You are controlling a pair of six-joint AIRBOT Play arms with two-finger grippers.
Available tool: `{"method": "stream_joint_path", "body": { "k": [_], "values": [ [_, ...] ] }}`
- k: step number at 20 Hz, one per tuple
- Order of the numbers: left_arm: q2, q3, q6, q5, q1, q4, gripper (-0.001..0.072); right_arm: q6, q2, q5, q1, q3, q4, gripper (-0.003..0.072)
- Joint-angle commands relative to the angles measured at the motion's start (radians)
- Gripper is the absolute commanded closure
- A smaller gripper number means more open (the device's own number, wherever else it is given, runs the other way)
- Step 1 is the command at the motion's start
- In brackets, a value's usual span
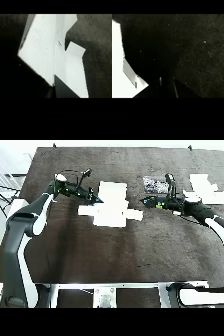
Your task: Fold the box and place the chain.
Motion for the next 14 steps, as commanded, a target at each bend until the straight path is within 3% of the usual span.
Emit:
{"method": "stream_joint_path", "body": {
  "k": [1, 3, 5, 14],
  "values": [
    [0.07, -0.137, 0.15, 0.117, 0.0, -0.035, 0.0697, 0.0, 0.005, 0.017, -0.013, -0.01, -0.002, 0.0476],
    [0.131, -0.246, 0.239, 0.211, 0.0, -0.038, 0.0697, 0.0, 0.005, 0.017, -0.013, -0.012, -0.001, 0.0476],
    [0.158, -0.304, 0.297, 0.242, 0.0, -0.04, 0.0697, 0.0, 0.005, 0.017, -0.013, -0.012, -0.001, 0.0476],
    [0.145, -0.376, 0.489, 0.265, 0.0, -0.041, 0.0692, 0.0, 0.005, 0.017, -0.011, -0.021, -0.001, 0.0476]
  ]
}}
